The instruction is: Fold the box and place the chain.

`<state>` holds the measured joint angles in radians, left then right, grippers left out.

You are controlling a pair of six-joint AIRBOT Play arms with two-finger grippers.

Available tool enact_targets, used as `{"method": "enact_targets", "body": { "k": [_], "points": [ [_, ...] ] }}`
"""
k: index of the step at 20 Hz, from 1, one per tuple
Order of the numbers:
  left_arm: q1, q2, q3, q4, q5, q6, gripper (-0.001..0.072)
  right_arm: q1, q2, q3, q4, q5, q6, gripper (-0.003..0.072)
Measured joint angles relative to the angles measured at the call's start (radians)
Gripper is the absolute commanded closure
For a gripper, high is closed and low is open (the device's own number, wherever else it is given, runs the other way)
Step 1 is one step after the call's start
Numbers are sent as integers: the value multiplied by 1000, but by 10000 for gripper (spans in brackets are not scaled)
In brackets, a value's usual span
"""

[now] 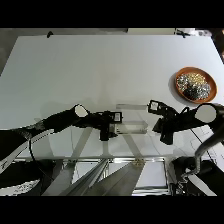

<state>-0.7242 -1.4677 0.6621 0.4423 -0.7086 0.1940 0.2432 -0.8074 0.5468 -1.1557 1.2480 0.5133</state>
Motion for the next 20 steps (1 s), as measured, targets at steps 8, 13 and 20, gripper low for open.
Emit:
{"method": "enact_targets", "body": {
  "k": [8,13,20],
  "points": [
    [0,0,0,0,0,0,559,0,-56,-77,11,-145,-203,480],
    [0,0,0,0,1,0,559,0,-121,-91,92,-207,-333,498],
    [0,0,0,0,1,0,559,48,-167,-94,133,-241,-383,518]
  ]
}}
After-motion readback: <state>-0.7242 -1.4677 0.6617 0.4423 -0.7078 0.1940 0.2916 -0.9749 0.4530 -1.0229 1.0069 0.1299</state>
